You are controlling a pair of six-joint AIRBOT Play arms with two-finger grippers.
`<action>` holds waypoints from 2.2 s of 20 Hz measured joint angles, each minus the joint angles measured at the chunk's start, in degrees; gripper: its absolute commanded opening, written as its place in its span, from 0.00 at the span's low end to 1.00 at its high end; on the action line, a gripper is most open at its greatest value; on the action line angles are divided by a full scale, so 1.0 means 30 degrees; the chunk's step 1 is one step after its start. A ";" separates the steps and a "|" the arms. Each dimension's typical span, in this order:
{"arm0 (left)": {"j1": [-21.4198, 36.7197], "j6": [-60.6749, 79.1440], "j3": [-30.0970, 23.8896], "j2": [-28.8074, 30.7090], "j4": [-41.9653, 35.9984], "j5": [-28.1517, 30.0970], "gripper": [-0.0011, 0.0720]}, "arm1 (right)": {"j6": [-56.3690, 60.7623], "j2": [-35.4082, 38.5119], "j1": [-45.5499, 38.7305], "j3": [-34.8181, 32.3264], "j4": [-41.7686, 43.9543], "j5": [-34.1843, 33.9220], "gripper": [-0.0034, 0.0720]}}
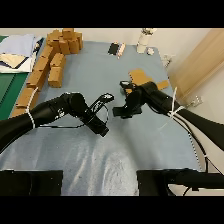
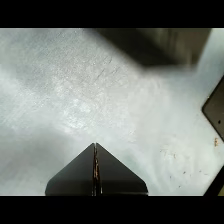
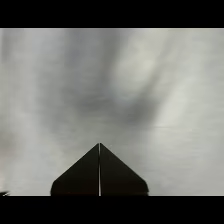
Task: Fold the box.
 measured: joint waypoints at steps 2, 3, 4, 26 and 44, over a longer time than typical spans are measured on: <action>-0.0029 0.0058 0.0000 0.0000 -0.0627 0.0131 0.03 | -0.1122 -0.0007 -0.2164 0.1042 -0.1129 -0.0750 0.51; -0.0036 0.0073 0.0000 0.0000 -0.0911 0.0211 0.03 | -0.1778 -0.0044 -0.3592 0.1617 -0.1464 -0.0918 0.51; -0.0051 0.0087 0.0000 0.0000 -0.1166 0.0277 0.03 | -0.2484 -0.0160 -0.5005 0.2164 -0.1705 -0.0874 0.51; -0.0051 0.0131 0.0000 -0.0022 -0.2229 0.0794 0.03 | -1.3777 -0.9938 -1.4586 1.0775 0.4728 0.0401 0.39; -0.0051 0.0131 0.0000 -0.0022 -0.2339 0.0896 0.03 | -1.4477 -0.8021 -1.4243 1.1271 0.7919 -0.2346 0.04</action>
